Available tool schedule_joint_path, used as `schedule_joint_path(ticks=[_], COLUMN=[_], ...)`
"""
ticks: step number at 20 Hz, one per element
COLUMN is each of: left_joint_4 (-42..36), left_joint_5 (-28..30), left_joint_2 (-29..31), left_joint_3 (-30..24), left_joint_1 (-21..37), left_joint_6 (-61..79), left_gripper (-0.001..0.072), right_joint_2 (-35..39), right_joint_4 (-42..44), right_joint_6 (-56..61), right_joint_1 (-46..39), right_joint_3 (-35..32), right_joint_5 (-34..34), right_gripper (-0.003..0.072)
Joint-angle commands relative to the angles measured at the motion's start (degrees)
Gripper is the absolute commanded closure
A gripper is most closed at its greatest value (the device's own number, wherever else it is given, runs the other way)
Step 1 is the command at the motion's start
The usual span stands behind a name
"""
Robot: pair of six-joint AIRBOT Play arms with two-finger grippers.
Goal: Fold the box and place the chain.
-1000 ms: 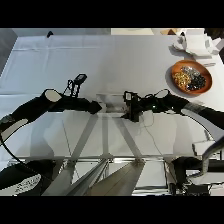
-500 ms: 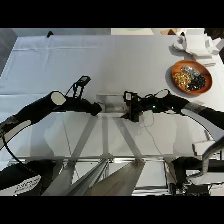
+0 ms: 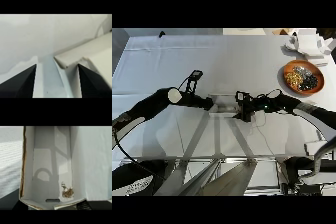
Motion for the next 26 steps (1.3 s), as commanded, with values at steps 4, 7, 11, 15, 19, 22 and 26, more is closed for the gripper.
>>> schedule_joint_path(ticks=[4, 7, 11, 15, 19, 22, 26], left_joint_4=[7.7, 13.5, 21.1, 29.3, 29.3, 29.3, 29.4], left_joint_5=[-11.8, -14.6, -15.0, -16.7, -16.6, -16.8, -16.5], left_joint_2=[-4.5, -7.5, -9.4, -9.6, -9.6, -9.9, -11.1], left_joint_3=[7.8, 11.2, 13.5, 13.5, 13.5, 13.5, 13.5], left_joint_1=[-2.3, -6.2, -9.4, -10.8, -11.5, -12.6, -15.1], left_joint_6=[-10.1, -13.6, -22.3, -35.1, -41.6, -45.4, -48.5], left_gripper=[0.0155, 0.0155, 0.0155, 0.0158, 0.0233, 0.0239, 0.0277], right_joint_2=[0.0, 0.0, 0.0, 0.0, 0.0, 0.0, 0.0], right_joint_4=[0.0, 0.0, 0.0, 0.0, 0.0, 0.0, 0.0], right_joint_6=[0.0, 0.0, 0.0, 0.0, 0.0, 0.0, 0.0], right_joint_1=[0.0, 0.0, 0.0, 0.0, 0.0, 0.0, 0.0], right_joint_3=[0.0, 0.0, 0.0, 0.0, 0.0, 0.0, 0.0], right_joint_5=[0.0, 0.0, 0.0, 0.0, 0.0, 0.0, 0.0], right_gripper=[0.0288, 0.0288, 0.0288, 0.0288, 0.0288, 0.0288, 0.0288])
